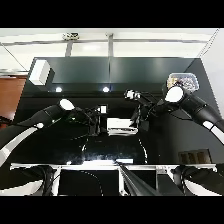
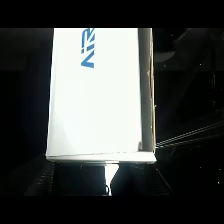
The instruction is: Fold the box and place the chain.
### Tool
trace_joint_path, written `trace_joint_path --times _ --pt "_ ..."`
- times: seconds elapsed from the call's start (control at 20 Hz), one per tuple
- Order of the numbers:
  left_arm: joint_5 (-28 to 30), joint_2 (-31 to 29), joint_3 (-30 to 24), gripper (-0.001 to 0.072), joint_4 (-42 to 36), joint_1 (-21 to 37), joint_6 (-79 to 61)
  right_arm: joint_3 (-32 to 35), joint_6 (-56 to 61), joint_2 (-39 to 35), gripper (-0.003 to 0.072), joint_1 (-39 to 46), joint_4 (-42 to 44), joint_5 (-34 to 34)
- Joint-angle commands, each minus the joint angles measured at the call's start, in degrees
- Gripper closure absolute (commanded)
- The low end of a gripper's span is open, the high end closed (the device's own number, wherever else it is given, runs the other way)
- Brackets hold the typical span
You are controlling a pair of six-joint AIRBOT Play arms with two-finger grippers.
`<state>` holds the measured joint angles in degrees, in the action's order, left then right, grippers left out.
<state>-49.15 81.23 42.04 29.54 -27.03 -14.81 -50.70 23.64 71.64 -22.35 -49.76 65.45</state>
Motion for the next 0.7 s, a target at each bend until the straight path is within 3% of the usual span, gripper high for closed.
trace_joint_path --times 0.0,0.65 --pt "0.02 0.04 0.07 0.0378 0.0 0.0 0.0 0.13 0.13 0.04 0.0368 -0.17 -1.49 0.11" --pt "0.02 0.04 0.07 0.0378 0.0 0.0 0.0 0.13 -0.13 0.04 0.037 -0.15 -2.64 0.76"
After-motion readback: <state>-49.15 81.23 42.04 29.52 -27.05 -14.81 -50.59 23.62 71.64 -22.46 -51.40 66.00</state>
